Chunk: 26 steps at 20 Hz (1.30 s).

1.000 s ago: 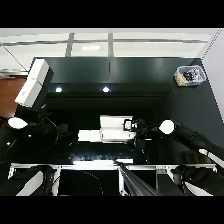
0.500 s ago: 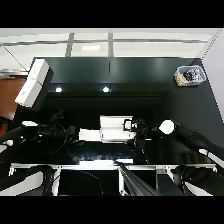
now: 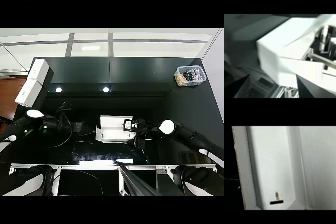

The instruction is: Fold the box and place the chain.

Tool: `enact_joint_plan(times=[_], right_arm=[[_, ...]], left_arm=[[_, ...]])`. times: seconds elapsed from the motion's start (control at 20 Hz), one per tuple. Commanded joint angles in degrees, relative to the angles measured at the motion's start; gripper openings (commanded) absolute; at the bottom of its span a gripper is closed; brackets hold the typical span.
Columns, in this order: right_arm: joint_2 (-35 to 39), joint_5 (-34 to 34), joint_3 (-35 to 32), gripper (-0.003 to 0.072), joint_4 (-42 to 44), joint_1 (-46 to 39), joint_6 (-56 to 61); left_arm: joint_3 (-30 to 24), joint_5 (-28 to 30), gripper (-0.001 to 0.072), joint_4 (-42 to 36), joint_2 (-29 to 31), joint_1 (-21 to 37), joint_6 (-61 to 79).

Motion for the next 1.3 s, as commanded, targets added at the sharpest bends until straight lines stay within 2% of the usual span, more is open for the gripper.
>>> enact_joint_plan(times=[0.0, 0.1, 0.25, 0.4, 0.55, 0.65, 0.75, 0.8, 1.0, 1.05, 1.2, 1.25], right_arm=[[-0.04, -0.02, 0.02, 0.0415, 0.02, 0.02, 0.02], [-0.04, -0.02, 0.02, 0.0415, 0.02, 0.02, 0.02], [-0.04, -0.02, 0.02, 0.0415, 0.02, 0.02, 0.0], [-0.04, -0.02, 0.02, 0.0415, 0.02, 0.02, 0.0], [-0.04, -0.02, 0.02, 0.0415, 0.02, 0.02, 0.0], [-0.04, -0.02, 0.02, 0.0415, 0.0, 0.02, 0.0], [-0.04, -0.02, 0.02, 0.0415, 0.0, 0.02, 0.0], [-0.04, 0.02, 0.02, 0.0415, 0.0, 0.02, 0.02], [-0.04, 0.04, 0.02, 0.0415, 0.02, 0.02, 0.02], [-0.04, 0.04, 0.02, 0.0415, 0.0, 0.02, 0.0], [-0.04, 0.2, 0.02, 0.0415, 0.0, 0.02, 0.0], [-0.04, 0.17, 0.02, 0.0415, 0.0, 0.02, 0.0]], left_arm=[[5.79, 0.98, 0.0627, 4.42, 2.19, -7.63, -6.21], [9.31, 4.24, 0.0627, 10.1, 2.21, -12.79, -12.22], [12.85, 13.07, 0.0627, 21.53, 2.19, -21.44, -27.12], [13.7, 19.71, 0.0626, 34.12, 2.19, -29.66, -43.74], [13.7, 23.63, 0.0614, 46.84, 1.88, -35.67, -61.64], [14.62, 22.53, 0.0606, 51.78, 0.52, -38.27, -68.48], [17.64, 17.07, 0.0539, 54.62, -1.84, -40.02, -74.03], [19.15, 15.08, 0.0531, 55.63, -2.75, -40.79, -76.52], [21.4, 14.12, 0.0512, 59.36, -4.15, -43.34, -89.05], [22.01, 14.08, 0.0479, 59.34, -4.83, -43.78, -90.03], [24.3, 11.43, 0.0464, 59.56, -7.65, -44.59, -90.47], [24.7, 10.4, 0.0319, 59.54, -8.59, -44.76, -90.42]])
